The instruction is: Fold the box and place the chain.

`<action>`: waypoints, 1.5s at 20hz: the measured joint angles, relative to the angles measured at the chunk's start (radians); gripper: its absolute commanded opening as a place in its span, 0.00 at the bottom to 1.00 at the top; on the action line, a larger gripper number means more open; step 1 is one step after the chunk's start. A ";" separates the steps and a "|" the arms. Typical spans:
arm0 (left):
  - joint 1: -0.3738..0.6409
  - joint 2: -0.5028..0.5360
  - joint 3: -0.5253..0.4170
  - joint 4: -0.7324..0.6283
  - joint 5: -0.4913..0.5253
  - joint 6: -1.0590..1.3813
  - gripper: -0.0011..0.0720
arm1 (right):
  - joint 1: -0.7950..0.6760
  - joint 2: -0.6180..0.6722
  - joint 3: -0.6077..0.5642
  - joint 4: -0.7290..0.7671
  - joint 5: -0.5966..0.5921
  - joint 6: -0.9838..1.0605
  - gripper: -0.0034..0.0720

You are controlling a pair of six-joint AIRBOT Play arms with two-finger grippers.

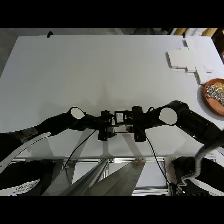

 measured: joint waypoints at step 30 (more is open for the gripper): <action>0.000 0.000 0.000 -0.003 0.003 -0.005 0.55 | 0.000 0.132 -0.064 -0.090 -0.017 0.035 0.21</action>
